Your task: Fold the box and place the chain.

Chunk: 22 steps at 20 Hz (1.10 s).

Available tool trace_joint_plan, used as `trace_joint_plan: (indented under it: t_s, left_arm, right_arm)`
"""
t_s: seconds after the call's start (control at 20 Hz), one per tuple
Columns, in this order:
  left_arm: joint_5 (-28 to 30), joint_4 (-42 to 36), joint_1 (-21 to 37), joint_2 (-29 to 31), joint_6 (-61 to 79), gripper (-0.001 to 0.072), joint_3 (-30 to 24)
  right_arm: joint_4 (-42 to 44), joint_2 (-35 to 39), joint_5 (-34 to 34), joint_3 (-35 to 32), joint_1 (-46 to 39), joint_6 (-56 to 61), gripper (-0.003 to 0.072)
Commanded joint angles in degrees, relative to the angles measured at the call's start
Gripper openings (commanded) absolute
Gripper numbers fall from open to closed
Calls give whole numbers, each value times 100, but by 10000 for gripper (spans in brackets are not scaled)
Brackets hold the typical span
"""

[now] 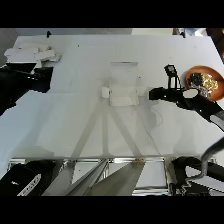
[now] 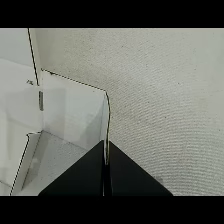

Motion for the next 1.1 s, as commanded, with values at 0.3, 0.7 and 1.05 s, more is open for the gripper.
trace_joint_plan:
  t_s: [0.3,0.7,1.05]
  left_arm:
    - [-680,-3228,20,-2485,3281,590,1698]
    - [-2061,-5394,855,-4839,5600,676,2815]
    - [-2957,-5619,782,-6636,5608,675,4172]
  right_arm:
    - [0,-2,2,-4,7,2,10]
    - [0,-2,0,-4,7,2,10]
    - [0,-2,0,-4,7,2,10]
